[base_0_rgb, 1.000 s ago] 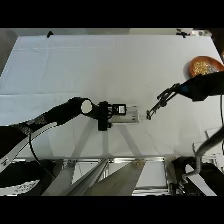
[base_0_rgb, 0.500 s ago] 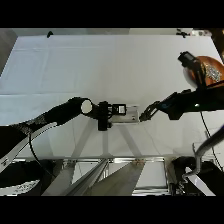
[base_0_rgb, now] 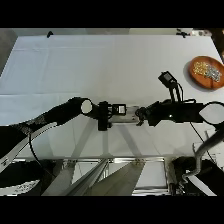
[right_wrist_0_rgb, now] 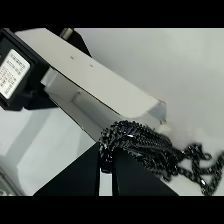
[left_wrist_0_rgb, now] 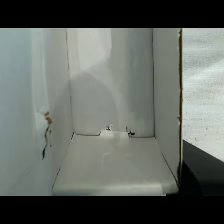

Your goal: Fold the box and place the chain.

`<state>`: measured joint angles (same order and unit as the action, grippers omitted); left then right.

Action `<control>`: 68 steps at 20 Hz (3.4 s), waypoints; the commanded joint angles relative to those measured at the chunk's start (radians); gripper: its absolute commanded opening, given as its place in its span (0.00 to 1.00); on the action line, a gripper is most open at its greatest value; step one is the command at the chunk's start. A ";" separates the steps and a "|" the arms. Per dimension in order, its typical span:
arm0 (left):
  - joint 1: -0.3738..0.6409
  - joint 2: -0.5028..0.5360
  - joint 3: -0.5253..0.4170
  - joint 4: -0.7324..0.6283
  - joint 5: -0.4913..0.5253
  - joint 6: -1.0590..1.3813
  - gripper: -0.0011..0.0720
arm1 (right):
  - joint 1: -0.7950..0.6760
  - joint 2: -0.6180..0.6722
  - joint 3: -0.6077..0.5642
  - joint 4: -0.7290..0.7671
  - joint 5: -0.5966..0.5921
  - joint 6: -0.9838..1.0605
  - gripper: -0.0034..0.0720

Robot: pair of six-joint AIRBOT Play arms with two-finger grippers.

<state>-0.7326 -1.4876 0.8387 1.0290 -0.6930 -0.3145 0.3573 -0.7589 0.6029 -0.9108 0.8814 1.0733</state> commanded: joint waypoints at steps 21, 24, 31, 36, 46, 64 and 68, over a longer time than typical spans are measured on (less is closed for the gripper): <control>0.000 0.001 0.000 0.000 0.000 0.000 0.39 | 0.240 -0.331 -0.025 0.017 -0.344 0.082 0.51; 0.000 0.001 0.000 0.000 0.000 0.000 0.39 | 0.239 -0.292 -0.024 0.016 -0.308 0.082 0.50; 0.000 0.001 0.000 0.000 0.000 0.000 0.39 | 0.239 -0.018 -0.024 -0.392 0.046 0.183 0.50; 0.000 0.001 0.000 0.000 0.000 0.000 0.39 | 0.238 0.060 -0.025 -0.636 0.226 0.183 0.50; 0.000 0.001 0.000 0.000 0.000 0.000 0.39 | 0.087 -0.256 -0.026 -0.381 -0.001 -0.090 0.66; 0.000 0.001 0.000 0.000 0.000 0.000 0.39 | 0.058 -0.400 -0.026 -0.262 -0.097 -0.591 0.66; 0.000 0.001 0.000 0.000 0.000 0.000 0.39 | 0.058 -0.441 -0.026 -0.239 -0.094 -0.608 0.64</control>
<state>-0.7326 -1.4876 0.8387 1.0290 -0.6930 -0.3145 0.4152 -1.1763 0.5785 -1.1770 0.7795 0.4942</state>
